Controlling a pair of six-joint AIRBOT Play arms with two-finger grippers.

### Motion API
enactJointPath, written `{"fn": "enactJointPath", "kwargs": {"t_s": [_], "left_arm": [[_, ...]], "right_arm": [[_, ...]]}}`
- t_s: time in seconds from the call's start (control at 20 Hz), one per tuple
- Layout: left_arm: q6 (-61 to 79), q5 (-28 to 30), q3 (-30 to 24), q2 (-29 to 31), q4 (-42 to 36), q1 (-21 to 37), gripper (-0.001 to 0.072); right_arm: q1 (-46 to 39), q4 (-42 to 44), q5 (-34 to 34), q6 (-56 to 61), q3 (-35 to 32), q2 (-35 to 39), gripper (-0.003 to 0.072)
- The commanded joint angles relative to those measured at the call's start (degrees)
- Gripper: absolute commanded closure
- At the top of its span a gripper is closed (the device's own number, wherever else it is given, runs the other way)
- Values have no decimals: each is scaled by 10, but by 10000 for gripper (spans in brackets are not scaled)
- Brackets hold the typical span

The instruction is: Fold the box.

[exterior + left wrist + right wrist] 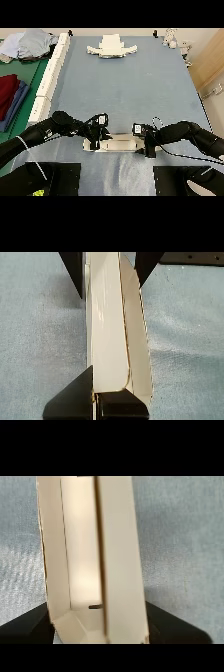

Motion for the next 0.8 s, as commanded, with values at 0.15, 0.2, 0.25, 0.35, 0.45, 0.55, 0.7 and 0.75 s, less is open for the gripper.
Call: {"fn": "enactJointPath", "kwargs": {"t_s": [0.15, 0.2, 0.25, 0.35, 0.45, 0.55, 0.7, 0.75], "left_arm": [[0, 3, 0, 0, 0, 0, 695], [0, 3, 0, 0, 0, 0, 694], [0, 3, 0, 0, 1, 0, 694], [0, 2, 0, 0, 1, 0, 694], [0, 2, 0, 0, 1, 0, 695], [1, 2, 0, 0, 1, 0, 694], [0, 2, 0, 0, 1, 0, 694], [0, 2, 0, 0, 1, 0, 694]], "right_arm": [[14, 1, 11, 7, -3, -4, -5], [19, 1, 16, 7, -3, -10, -5], [25, 0, 20, 7, -3, -16, -5], [27, -2, 22, 7, -3, -25, 49], [27, -11, 22, 12, -3, -28, 49], [27, -28, 22, 32, -3, -28, 48], [27, -38, 23, 52, -3, -28, 49], [27, -38, 25, 52, -3, -28, 64]]}}
